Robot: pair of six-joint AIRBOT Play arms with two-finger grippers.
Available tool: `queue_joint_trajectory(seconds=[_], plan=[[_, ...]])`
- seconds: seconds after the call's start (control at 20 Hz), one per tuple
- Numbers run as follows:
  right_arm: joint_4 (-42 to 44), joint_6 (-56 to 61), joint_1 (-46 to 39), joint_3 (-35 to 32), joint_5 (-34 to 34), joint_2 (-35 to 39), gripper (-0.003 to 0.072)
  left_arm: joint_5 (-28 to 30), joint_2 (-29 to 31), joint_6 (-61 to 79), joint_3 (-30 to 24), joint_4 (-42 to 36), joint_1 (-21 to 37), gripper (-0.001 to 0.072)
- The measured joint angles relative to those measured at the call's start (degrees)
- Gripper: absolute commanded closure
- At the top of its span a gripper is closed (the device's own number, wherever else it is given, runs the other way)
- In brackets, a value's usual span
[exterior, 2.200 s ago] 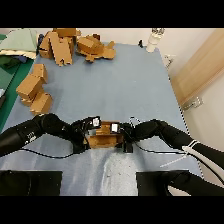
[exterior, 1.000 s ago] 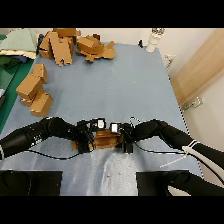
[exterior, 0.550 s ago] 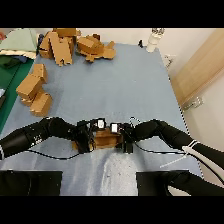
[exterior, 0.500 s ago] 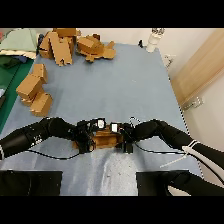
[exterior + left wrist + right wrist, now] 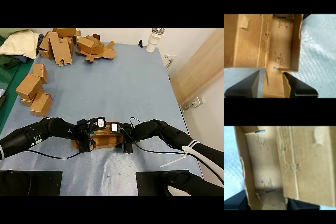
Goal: Fold the box.
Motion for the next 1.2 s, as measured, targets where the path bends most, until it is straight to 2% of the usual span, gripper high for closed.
queue_joint_trajectory(seconds=[1.2], plan=[[-1.27,3.76,0.0,0.02,-2.95,0.0,0.0127,0.42,1.36,-6.47,0.0,5.64,3.19,0.0271]])
